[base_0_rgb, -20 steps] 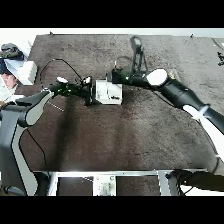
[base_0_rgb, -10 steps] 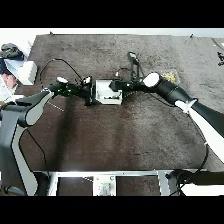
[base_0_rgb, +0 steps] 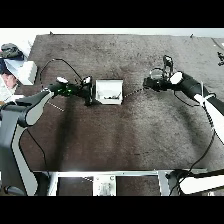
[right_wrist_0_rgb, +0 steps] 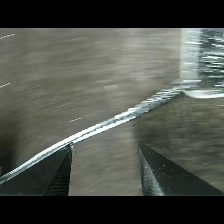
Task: Fold the box and place the chain.
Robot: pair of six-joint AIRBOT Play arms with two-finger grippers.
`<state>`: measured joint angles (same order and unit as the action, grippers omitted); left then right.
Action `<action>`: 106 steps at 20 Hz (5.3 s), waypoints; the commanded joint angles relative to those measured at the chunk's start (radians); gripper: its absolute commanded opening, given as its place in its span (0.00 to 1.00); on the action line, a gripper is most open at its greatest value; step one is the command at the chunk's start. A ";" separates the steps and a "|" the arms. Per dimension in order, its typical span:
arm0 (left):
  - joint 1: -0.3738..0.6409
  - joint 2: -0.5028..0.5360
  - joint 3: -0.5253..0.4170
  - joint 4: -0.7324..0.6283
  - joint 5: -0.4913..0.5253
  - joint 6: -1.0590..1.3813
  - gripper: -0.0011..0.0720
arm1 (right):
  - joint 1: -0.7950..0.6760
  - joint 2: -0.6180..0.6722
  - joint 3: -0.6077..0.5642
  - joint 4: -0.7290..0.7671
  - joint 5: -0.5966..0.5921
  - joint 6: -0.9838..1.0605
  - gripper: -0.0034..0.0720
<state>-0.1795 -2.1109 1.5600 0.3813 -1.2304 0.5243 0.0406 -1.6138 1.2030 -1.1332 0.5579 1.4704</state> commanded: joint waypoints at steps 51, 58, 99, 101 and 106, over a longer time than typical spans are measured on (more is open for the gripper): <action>0.000 0.000 0.000 0.000 0.000 0.000 0.66 | 0.148 0.101 0.077 -0.005 0.167 -0.134 0.56; 0.000 0.000 0.000 0.000 0.000 0.000 0.66 | -0.096 -0.041 -0.018 0.181 -0.032 -0.069 0.56; 0.000 0.000 0.000 0.000 0.000 0.000 0.66 | 0.419 0.150 -0.009 0.396 0.032 -0.325 0.06; 0.000 0.000 0.000 0.000 0.000 0.000 0.66 | 0.389 0.143 -0.018 0.393 0.027 -0.325 0.57; 0.000 0.000 0.000 0.000 0.000 0.000 0.66 | 0.208 0.181 -0.020 0.269 0.101 -0.321 0.65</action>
<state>-0.1795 -2.1109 1.5600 0.3813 -1.2304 0.5243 0.3382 -1.4452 1.1889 -0.7959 0.6136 1.1439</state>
